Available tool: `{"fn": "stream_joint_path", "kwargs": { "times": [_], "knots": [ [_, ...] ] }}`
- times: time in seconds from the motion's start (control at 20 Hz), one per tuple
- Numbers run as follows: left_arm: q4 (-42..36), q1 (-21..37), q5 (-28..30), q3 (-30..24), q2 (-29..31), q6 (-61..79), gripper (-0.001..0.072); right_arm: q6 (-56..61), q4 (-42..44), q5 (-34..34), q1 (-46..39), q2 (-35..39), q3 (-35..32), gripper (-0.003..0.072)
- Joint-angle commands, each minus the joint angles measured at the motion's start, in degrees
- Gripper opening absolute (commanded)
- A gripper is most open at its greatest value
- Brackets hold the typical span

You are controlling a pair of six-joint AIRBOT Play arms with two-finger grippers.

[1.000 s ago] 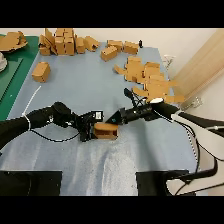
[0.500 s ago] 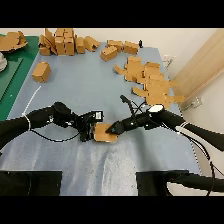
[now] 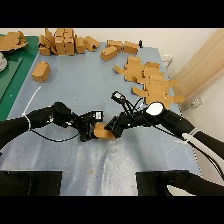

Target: Fold the box.

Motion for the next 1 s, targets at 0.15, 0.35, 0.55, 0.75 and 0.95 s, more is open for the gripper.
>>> {"fn": "stream_joint_path", "kwargs": {
  "times": [0.15, 0.35, 0.55, 0.75, 0.95],
  "knots": [
    [0.0, 0.0, 0.0, 0.1, 0.0, 0.0, 0.0522, 0.7, -17.6, -7.0, 8.9, 6.7, -2.2, 0.0065],
    [0.0, 0.0, 0.0, 0.1, 0.0, 0.0, 0.0523, -6.1, -17.5, -9.1, 9.5, 5.5, -2.7, 0.0166],
    [0.0, 0.0, 0.0, 0.1, 0.0, 0.0, 0.0523, -7.3, -16.6, -8.7, 9.5, 6.0, -2.5, 0.0242],
    [0.0, 0.0, 0.0, 0.1, 0.0, 0.0, 0.0523, -12.4, -17.1, -9.6, 9.5, 5.7, -2.5, 0.0249],
    [0.0, 0.0, 0.0, 0.1, 0.0, 0.0, 0.0523, -14.9, -17.3, -10.1, 10.2, 5.1, -2.5, 0.0572]
  ]
}}
